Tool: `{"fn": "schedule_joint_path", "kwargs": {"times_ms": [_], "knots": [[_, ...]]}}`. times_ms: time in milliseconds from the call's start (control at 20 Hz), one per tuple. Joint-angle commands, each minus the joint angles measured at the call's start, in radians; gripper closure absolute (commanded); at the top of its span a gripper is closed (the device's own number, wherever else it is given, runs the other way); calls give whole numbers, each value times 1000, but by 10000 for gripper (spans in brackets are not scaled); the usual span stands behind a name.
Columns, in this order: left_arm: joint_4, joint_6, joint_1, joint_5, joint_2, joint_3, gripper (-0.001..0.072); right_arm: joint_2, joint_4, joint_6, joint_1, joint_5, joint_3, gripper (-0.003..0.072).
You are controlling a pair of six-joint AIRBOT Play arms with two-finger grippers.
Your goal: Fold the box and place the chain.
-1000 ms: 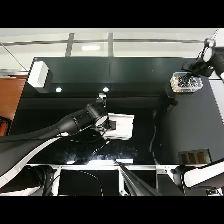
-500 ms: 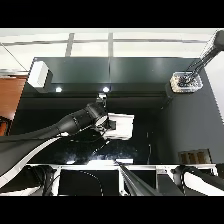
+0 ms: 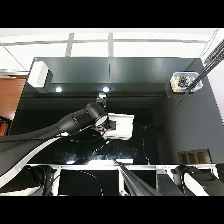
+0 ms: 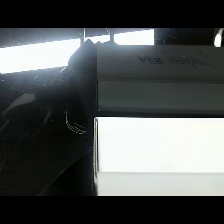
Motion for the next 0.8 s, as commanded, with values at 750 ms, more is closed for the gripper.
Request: {"fn": "schedule_joint_path", "kwargs": {"times_ms": [750], "knots": [[0, 0, 1, 0, 0, 0, 684, 32, 499, -44, 234, 175, -6, 680]]}}
